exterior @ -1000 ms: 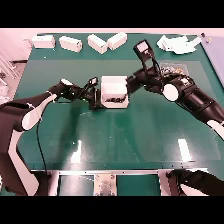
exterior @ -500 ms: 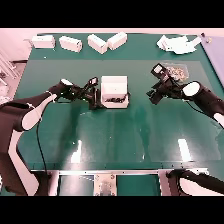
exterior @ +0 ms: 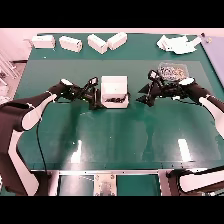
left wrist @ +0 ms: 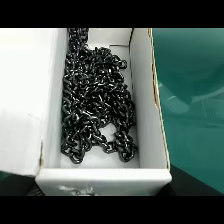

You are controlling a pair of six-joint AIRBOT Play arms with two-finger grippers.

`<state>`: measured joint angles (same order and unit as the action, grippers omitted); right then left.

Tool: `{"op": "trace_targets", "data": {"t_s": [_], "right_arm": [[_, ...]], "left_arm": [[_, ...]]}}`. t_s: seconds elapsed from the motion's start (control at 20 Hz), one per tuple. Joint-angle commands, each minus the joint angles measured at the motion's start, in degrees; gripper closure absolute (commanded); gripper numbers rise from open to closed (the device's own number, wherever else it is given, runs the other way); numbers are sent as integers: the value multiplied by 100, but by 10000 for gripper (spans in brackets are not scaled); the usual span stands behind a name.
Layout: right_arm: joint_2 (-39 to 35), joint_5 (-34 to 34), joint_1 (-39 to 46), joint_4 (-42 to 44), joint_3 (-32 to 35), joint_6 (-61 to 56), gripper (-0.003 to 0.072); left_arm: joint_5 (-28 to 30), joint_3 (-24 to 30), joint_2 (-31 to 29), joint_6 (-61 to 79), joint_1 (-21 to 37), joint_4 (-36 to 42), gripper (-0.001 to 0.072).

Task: Fold the box and place the chain.

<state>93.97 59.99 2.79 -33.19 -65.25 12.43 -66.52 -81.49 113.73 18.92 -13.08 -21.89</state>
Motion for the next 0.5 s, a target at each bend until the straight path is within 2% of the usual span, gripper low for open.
{"op": "trace_targets", "data": {"t_s": [0.0,0.45], "right_arm": [[420,468,-81,157,-400,632,136],[752,496,-503,-570,-592,1088,136]], "left_arm": [[7,-4,-4,2,2,0,241],[7,-4,-4,2,2,-2,241]]}}
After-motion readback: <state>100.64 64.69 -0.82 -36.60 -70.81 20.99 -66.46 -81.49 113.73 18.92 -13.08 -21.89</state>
